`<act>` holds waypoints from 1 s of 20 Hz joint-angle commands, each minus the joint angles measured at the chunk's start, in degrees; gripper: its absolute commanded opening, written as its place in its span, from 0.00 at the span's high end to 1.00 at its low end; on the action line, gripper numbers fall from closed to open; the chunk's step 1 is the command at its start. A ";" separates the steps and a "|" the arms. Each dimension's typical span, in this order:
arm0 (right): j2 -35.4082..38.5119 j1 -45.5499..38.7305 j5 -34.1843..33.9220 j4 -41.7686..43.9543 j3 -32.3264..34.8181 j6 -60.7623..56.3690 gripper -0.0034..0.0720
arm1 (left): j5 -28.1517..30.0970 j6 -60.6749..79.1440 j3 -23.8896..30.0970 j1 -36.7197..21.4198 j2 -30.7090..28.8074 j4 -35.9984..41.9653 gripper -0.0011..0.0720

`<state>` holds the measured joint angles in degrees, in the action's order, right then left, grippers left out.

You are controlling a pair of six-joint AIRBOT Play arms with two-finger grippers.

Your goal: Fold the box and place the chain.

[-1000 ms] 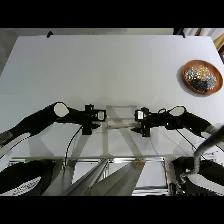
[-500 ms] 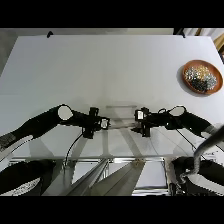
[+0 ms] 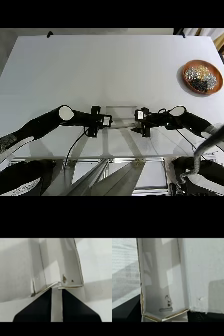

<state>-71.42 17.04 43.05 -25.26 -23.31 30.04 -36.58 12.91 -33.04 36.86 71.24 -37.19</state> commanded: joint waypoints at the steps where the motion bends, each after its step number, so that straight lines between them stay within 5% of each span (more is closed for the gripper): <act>1: -0.02 0.04 -0.02 0.00 -0.02 0.00 0.42 | 2.93 1.49 0.00 2.10 0.13 4.07 0.80; 9: -0.02 0.04 -0.02 0.00 -0.02 0.00 0.42 | 5.51 2.12 0.00 3.61 0.39 5.07 0.80; 11: -0.02 0.04 -0.02 0.00 -0.02 0.00 0.42 | 5.07 2.12 0.00 3.61 1.09 5.03 0.70; 13: -0.02 0.04 -0.02 0.00 -0.02 0.00 0.42 | 5.09 2.10 0.00 3.61 1.53 5.03 0.49; 20: -0.02 0.04 -0.02 0.00 -0.02 0.00 0.42 | 5.09 2.03 0.00 3.58 1.51 5.03 0.53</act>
<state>-71.42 17.04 43.03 -25.28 -23.31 30.06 -31.53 14.98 -33.04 40.42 72.73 -32.14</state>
